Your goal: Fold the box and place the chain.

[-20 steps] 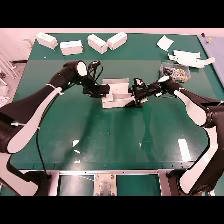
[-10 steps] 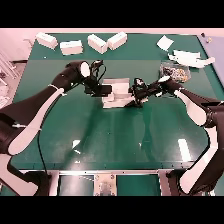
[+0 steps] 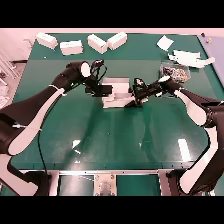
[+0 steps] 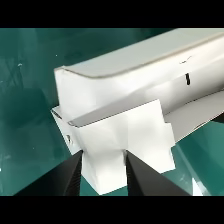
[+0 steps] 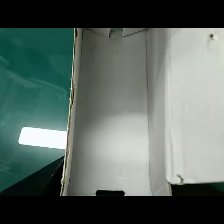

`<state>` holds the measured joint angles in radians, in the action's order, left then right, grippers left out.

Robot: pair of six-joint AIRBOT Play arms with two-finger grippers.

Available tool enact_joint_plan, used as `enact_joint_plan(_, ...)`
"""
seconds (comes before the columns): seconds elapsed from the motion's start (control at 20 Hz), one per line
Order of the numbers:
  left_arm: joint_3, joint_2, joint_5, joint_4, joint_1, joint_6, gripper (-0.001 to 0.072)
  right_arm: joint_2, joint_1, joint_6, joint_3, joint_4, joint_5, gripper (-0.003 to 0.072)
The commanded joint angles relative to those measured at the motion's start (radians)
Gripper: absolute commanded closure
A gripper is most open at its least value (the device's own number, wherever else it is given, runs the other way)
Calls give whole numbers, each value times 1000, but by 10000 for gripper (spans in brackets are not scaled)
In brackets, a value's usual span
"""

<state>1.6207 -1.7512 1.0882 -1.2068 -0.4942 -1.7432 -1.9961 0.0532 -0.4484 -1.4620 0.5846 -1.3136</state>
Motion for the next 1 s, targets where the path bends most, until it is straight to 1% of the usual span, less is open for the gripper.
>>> enact_joint_plan(0.0,1,-1,35,-54,2,-105,392,0,0,0,0,0,0,176)
enact_joint_plan(0.1,1,-1,49,-68,1,-147,392,0,0,0,0,0,0,176)
enact_joint_plan(0.3,1,-1,44,-78,0,-191,392,0,0,0,0,0,0,177)
enact_joint_plan(0.6,1,-1,7,-125,-36,-232,392,0,0,0,0,0,0,176)
enact_joint_plan(0.95,1,-1,21,-133,-36,-294,393,0,0,0,0,0,0,176)
